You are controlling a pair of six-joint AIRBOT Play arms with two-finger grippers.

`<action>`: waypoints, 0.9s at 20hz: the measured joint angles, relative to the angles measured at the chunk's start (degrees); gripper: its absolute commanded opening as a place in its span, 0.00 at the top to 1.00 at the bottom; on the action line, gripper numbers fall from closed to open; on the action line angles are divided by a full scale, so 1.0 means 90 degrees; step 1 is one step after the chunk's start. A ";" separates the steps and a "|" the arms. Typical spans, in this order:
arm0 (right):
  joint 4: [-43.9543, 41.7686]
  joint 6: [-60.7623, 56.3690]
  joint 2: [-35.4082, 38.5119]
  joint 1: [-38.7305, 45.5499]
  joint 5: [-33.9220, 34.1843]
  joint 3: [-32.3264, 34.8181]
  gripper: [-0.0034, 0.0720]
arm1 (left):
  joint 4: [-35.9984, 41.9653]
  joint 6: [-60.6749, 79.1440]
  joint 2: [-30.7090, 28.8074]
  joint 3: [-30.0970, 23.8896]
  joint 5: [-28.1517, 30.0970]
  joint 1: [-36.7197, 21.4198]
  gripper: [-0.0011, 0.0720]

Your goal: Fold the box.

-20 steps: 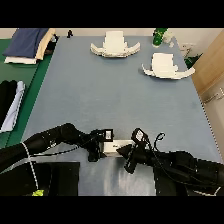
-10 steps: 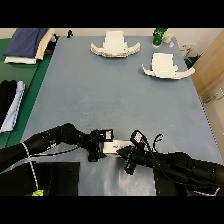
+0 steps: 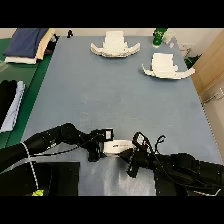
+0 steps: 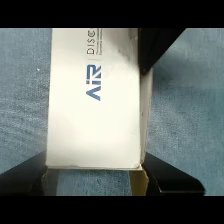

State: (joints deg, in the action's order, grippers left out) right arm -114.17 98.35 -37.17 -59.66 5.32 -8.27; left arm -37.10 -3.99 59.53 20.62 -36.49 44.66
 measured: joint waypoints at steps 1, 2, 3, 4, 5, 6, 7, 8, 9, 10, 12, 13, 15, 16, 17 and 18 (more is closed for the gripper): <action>0.0000 0.0000 0.0187 0.0000 0.0007 0.0002 0.95 | 0.0019 -0.0022 0.0002 0.0000 -0.0002 0.0000 0.35; 0.0000 0.0000 0.0391 0.0000 -0.0126 -0.0015 0.95 | 0.0017 -0.0015 0.0002 0.0000 -0.0002 0.0000 0.35; 0.0002 0.0000 0.0559 0.0032 -0.0204 -0.0019 0.95 | 0.0010 -0.0010 0.0002 0.0000 0.0000 0.0000 0.35; 0.0010 0.0000 0.0716 0.0078 -0.0238 -0.0027 0.95 | 0.0007 0.0000 0.0000 0.0000 -0.0002 0.0000 0.35; 0.0027 0.0002 0.0838 0.0117 -0.0277 -0.0044 0.95 | 0.0000 0.0010 0.0002 0.0000 0.0000 0.0000 0.35; 0.0051 0.0002 0.0933 0.0168 -0.0299 -0.0066 0.95 | -0.0002 0.0015 0.0002 0.0000 -0.0002 0.0000 0.35; 0.0070 0.0002 0.0993 0.0238 -0.0248 -0.0092 0.95 | -0.0007 0.0019 0.0002 0.0000 0.0000 0.0000 0.35; 0.0080 0.0002 0.1037 0.0333 -0.0158 -0.0143 0.95 | -0.0007 0.0022 0.0000 0.0000 0.0000 0.0000 0.35; 0.0151 0.0002 0.1052 0.0437 0.0017 -0.0211 0.95 | -0.0010 0.0027 0.0000 0.0000 0.0002 0.0000 0.35; 0.0250 0.0002 0.1035 0.0593 0.0289 -0.0311 0.95 | -0.0012 0.0029 0.0002 0.0000 0.0000 0.0000 0.35; 0.0646 -0.0036 0.0908 0.0986 0.0967 -0.0612 0.95 | -0.0015 0.0034 0.0002 0.0000 0.0002 0.0000 0.35; 0.0901 -0.0121 0.0799 0.1217 0.1392 -0.0804 0.95 | -0.0015 0.0034 0.0002 0.0000 0.0002 0.0000 0.35; 0.1600 -0.0408 0.0481 0.1756 0.2378 -0.1311 0.95 | -0.0015 0.0034 0.0000 0.0000 0.0005 0.0000 0.35; 0.1923 -0.0568 0.0296 0.1996 0.2832 -0.1574 0.95 | -0.0017 0.0034 0.0002 0.0000 0.0002 0.0000 0.35; 0.2256 -0.0743 0.0080 0.2246 0.3300 -0.1875 0.95 | -0.0017 0.0034 0.0002 0.0000 0.0005 0.0000 0.35; 0.2552 -0.0901 -0.0141 0.2458 0.3718 -0.2164 0.95 | -0.0017 0.0034 0.0002 0.0000 0.0005 0.0000 0.35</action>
State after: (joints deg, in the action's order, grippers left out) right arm -91.20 90.24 -38.44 -37.54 38.79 -27.75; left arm -37.26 -3.68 59.55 20.62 -36.45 44.66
